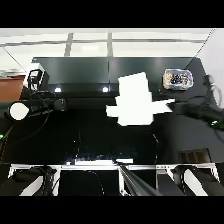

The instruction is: Fold the box and place the chain.

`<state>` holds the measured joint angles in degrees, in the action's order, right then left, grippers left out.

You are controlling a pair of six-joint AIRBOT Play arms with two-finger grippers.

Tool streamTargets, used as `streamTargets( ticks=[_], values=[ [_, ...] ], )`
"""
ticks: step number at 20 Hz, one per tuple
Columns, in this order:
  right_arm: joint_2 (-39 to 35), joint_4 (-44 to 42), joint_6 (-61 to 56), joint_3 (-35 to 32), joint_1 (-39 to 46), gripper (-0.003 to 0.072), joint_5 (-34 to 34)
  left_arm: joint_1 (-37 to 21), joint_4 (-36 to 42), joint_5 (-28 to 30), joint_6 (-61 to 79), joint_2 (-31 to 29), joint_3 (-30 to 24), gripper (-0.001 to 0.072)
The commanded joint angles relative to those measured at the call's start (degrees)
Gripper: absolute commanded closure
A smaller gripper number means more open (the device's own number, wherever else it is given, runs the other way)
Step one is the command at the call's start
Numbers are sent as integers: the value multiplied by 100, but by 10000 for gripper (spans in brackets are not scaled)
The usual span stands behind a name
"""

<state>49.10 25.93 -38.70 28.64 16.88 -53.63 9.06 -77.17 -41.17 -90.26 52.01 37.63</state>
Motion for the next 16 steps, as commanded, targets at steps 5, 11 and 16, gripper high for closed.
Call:
streamTargets(
  ticks=[5,11,16],
  values=[
    [-330,-1305,203,-916,-2922,675,2712,-273,3786,-861,2717,999,-4,1],
    [-328,-1187,81,-920,-3429,675,2669,-793,4959,-1635,4157,2426,398,2],
    [-328,-1187,-13,-920,-3440,675,2557,-695,5283,-2702,5751,3480,1051,2]
  ],
)
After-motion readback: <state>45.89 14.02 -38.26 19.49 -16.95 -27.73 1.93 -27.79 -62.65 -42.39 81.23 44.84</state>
